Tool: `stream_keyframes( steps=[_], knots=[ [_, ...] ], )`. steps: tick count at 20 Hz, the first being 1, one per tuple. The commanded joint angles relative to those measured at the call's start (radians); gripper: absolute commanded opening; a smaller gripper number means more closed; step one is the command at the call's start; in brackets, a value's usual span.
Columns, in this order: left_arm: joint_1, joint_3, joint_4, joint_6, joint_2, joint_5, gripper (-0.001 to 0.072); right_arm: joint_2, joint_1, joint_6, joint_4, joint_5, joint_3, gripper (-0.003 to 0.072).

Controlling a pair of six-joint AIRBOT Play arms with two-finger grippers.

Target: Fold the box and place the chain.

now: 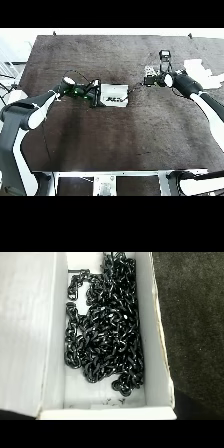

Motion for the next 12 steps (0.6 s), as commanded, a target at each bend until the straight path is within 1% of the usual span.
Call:
stream_keyframes(
  steps=[1, 4, 9, 11, 12],
  knots=[
    [0.001, 0.0, 0.0, 0.0, 0.0, 0.0, 0.0349, -0.137, -0.017, -0.005, 0.076, 0.003, 0.107, 0.054],
    [0.001, 0.0, 0.0, 0.0, 0.0, 0.0, 0.0349, -0.211, -0.008, -0.009, 0.111, 0.004, 0.174, 0.054],
    [0.001, 0.0, 0.0, 0.0, 0.0, 0.0, 0.0349, -0.311, -0.004, -0.009, 0.126, 0.067, 0.264, 0.0537],
    [0.001, 0.0, 0.0, 0.0, 0.0, 0.0, 0.0349, -0.34, -0.005, -0.009, 0.126, 0.067, 0.287, 0.0529],
    [0.001, 0.0, 0.0, 0.0, 0.0, 0.0, 0.0349, -0.348, -0.005, -0.029, 0.127, 0.067, 0.298, 0.0394]
  ],
)
